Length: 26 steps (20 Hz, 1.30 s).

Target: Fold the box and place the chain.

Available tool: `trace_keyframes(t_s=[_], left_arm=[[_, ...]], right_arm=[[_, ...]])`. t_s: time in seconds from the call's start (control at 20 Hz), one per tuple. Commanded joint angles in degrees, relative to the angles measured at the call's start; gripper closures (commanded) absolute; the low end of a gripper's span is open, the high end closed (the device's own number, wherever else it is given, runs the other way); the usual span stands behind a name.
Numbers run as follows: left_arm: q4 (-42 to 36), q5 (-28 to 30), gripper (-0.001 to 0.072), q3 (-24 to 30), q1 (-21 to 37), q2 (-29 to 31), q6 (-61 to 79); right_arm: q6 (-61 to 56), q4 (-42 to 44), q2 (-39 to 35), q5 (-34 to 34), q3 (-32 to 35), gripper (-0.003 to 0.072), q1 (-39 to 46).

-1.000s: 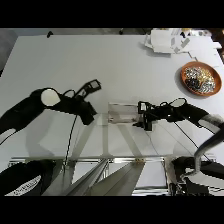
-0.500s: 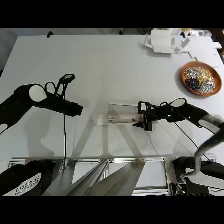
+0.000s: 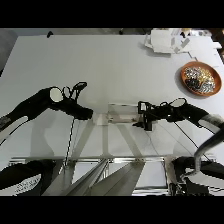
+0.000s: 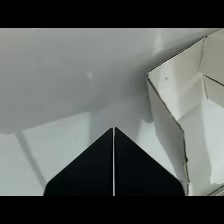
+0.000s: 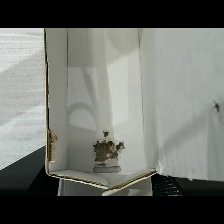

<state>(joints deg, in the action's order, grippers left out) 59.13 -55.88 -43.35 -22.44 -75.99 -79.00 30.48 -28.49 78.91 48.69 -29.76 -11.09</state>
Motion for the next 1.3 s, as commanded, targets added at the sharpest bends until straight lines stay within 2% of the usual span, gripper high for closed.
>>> trace_keyframes(t_s=[0.0, 0.25, 0.5, 1.1, 1.25], left_arm=[[-2.1, 1.5, 0.0707, 0.0, -0.5, -0.7, 1.0], [-2.6, 1.6, 0.0706, 0.0, -0.9, -1.6, 1.0], [-6.4, 3.0, 0.0705, 0.0, -2.6, -2.2, 4.7], [-6.9, 4.1, 0.0705, 0.0, -2.7, -3.5, 4.7], [-7.3, 6.3, 0.0705, 0.0, -3.1, -3.5, 5.2]], right_arm=[[0.0, 0.0, 0.0, 0.0, 0.0, 0.0285, 0.0], [0.0, 0.0, 0.0, 0.0, 0.0, 0.0285, 0.0], [0.0, 0.0, 0.0, 0.0, 0.0, 0.0285, 0.0], [0.0, 0.0, 0.0, 0.0, 0.0, 0.0285, 0.0], [0.0, 0.0, 0.0, 0.0, 0.0, 0.0285, 0.0]])
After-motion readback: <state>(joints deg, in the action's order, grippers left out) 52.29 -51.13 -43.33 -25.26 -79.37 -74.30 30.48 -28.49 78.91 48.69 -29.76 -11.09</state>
